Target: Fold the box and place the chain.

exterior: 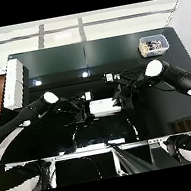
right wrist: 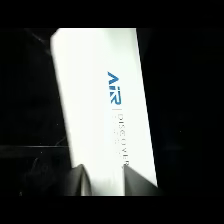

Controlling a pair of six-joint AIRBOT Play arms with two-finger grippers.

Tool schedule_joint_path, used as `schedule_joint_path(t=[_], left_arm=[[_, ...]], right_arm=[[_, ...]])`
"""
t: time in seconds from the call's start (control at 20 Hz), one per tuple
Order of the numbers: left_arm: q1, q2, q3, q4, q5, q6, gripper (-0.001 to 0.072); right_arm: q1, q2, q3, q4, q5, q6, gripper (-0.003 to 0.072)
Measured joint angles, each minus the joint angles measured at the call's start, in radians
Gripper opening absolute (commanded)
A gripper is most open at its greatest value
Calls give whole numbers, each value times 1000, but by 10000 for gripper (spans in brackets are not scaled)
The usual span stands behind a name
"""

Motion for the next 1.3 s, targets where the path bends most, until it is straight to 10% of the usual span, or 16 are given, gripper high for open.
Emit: schedule_joint_path(t=[1.3], left_arm=[[0,0,0,0,0,2,400]], right_arm=[[0,7,-42,-16,24,45,208]])
